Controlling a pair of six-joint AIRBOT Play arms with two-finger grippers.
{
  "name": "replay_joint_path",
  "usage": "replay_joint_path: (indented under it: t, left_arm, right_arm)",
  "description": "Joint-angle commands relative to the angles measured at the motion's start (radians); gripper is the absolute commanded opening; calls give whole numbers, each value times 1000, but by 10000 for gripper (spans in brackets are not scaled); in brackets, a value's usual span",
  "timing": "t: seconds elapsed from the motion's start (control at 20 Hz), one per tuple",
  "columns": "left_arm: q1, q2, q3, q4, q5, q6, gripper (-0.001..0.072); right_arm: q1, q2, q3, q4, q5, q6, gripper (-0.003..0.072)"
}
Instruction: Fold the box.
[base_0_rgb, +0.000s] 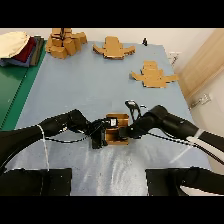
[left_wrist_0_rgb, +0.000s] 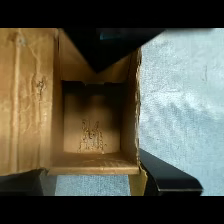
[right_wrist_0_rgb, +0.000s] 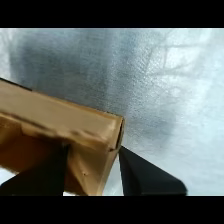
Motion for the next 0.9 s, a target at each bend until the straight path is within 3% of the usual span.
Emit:
replay_joint_path:
  t: [0.0, 0.1, 0.35, 0.5, 0.55, 0.6, 0.85]
  left_arm:
    - [0, 0, 1, 0, 0, 0, 517]
    - [0, 0, 1, 0, 0, 0, 516]
    - [0, 0, 1, 0, 0, 0, 517]
    - [0, 0, 1, 0, 0, 0, 517]
    - [0, 0, 1, 0, 0, 0, 517]
    - [0, 0, 1, 0, 0, 0, 517]
    - [0, 0, 1, 0, 0, 0, 517]
  right_arm:
    - [106, -99, 103, -220, -140, 286, 492]
    - [138, -134, 132, -294, -220, 367, 396]
    - [143, -138, 135, -333, -228, 406, 3]
    - [149, -135, 135, -327, -226, 388, 15]
    - [154, -131, 136, -319, -228, 387, 243]
    - [156, -125, 135, -307, -228, 386, 399]
    - [161, -34, 155, -267, -242, 370, 399]
